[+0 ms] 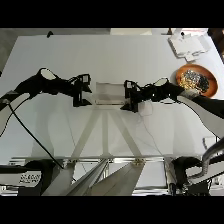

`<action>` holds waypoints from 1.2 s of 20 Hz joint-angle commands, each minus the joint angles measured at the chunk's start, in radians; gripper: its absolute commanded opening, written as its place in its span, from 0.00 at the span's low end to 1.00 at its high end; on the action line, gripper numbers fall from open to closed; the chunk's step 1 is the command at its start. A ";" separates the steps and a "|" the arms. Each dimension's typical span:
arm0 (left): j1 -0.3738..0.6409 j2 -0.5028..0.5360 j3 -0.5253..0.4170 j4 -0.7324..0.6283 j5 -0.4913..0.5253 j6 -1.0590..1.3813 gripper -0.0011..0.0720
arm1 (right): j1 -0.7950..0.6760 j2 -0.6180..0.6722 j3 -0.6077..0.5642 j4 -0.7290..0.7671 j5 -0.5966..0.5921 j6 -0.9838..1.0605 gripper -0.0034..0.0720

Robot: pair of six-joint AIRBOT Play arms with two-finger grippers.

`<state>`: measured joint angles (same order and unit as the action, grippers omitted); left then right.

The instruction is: Fold the box and place the chain.

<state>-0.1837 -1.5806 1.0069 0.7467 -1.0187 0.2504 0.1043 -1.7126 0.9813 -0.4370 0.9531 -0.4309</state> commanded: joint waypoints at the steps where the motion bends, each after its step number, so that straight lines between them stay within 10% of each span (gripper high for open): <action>1: -0.033 -0.018 -0.011 -0.032 -0.014 0.071 0.96 | 0.000 0.001 0.001 0.000 0.000 0.000 0.65; 4: -0.045 -0.020 -0.011 -0.019 -0.018 0.072 0.77 | -0.001 0.001 0.001 0.000 0.000 0.000 0.65; 8: -0.045 -0.020 -0.011 -0.019 -0.029 0.072 0.76 | -0.001 0.001 0.001 0.000 0.000 0.000 0.65; 10: -0.044 -0.020 -0.011 -0.019 -0.029 0.072 0.54 | 0.000 0.001 0.001 0.000 0.000 0.000 0.65; 22: -0.045 -0.020 -0.011 -0.071 -0.014 0.091 0.35 | 0.000 0.001 0.001 0.000 0.000 0.000 0.65; 24: -0.045 -0.020 -0.011 -0.079 -0.024 0.091 0.09 | 0.000 0.001 0.001 0.000 0.000 0.000 0.65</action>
<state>-0.2276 -1.5997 0.9958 0.6861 -1.0317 0.3386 0.1040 -1.7126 0.9813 -0.4366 0.9527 -0.4305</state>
